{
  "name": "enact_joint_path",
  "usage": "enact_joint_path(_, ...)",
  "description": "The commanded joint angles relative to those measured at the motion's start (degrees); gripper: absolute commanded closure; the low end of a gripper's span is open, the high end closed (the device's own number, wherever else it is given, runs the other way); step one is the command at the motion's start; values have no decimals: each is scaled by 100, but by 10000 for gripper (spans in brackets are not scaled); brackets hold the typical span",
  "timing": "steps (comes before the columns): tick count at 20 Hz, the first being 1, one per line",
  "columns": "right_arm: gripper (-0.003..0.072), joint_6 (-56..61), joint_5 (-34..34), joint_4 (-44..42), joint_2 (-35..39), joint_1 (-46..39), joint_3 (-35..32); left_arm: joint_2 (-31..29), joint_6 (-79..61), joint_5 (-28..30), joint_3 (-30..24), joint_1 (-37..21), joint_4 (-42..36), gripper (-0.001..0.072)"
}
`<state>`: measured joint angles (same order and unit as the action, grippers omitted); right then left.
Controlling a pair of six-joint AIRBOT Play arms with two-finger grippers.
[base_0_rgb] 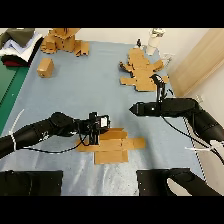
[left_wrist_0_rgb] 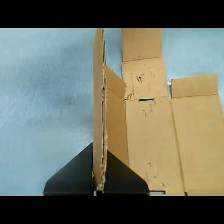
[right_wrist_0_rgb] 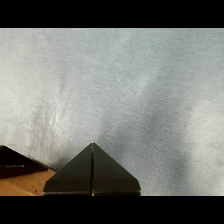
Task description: Fold the box.
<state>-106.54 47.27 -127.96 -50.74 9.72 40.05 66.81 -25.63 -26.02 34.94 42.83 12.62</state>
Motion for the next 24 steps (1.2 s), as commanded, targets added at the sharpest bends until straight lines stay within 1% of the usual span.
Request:
enact_joint_path(1, 684, 2, -7, 0, -2, 7, -2, 4, 247, -354, 0, 0, -17, 695)
enact_joint_path(4, 684, 0, -7, 0, -2, 4, -2, 4, 476, -549, -7, 2, -17, 695)
enact_joint_path(7, 684, -2, -7, 0, -2, 4, -2, 11, 476, -693, -131, 7, -17, 695)
enact_joint_path(10, 684, -2, -7, 0, 0, 7, -2, 31, 621, -723, -269, 7, -17, 695)
enact_joint_path(13, 684, -2, -2, 0, 0, 7, -2, 11, 616, -669, -243, 0, -9, 695)
enact_joint_path(15, 684, -2, -4, -2, 0, 7, -2, -68, 599, -455, -96, 0, 201, 695)
enact_joint_path(18, 684, -2, -4, -2, 0, 7, -2, -70, 195, 466, 116, -9, 284, 695)
enact_joint_path(19, 684, -2, -4, -2, 0, 7, -2, -17, 50, 614, 164, -44, 282, 695)
enact_joint_path(21, 684, -4, -7, -2, 0, 7, -2, 66, 59, 376, 282, -166, 278, 695)
enact_joint_path(24, 684, -35, -13, -4, -2, 7, -2, 79, 205, 48, 284, -184, 262, 695)
